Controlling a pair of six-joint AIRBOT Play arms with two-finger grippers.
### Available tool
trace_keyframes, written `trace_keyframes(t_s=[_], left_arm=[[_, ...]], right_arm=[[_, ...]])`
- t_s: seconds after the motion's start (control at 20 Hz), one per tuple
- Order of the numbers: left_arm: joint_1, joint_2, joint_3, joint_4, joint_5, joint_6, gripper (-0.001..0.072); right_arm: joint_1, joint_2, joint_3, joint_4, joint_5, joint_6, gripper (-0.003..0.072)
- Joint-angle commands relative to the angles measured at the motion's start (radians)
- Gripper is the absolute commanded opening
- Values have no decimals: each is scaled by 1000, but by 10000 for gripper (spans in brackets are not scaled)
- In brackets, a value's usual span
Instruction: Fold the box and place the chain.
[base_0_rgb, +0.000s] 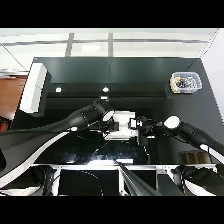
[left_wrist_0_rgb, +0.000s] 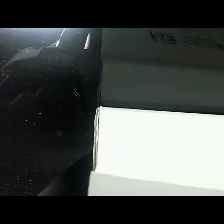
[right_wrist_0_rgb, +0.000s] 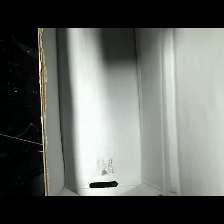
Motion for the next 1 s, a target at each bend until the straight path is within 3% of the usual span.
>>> trace_keyframes(t_s=[0.0,0.15,0.2,0.25,0.45,0.7,0.95], left_arm=[[1,1,5,0,-6,8,27],[4,5,14,2,-5,23,27],[6,5,17,2,-5,25,27],[7,5,17,2,-5,25,27],[7,5,17,12,-4,28,27],[7,5,17,10,-7,32,27],[7,5,17,8,-7,33,27]], right_arm=[[0,0,0,0,1,0,497],[0,2,1,0,1,33,501],[0,6,1,0,1,57,628],[0,16,1,-2,2,81,710],[0,91,2,-49,29,129,715],[-55,204,2,-219,105,230,714],[-159,239,2,-240,152,232,714]])
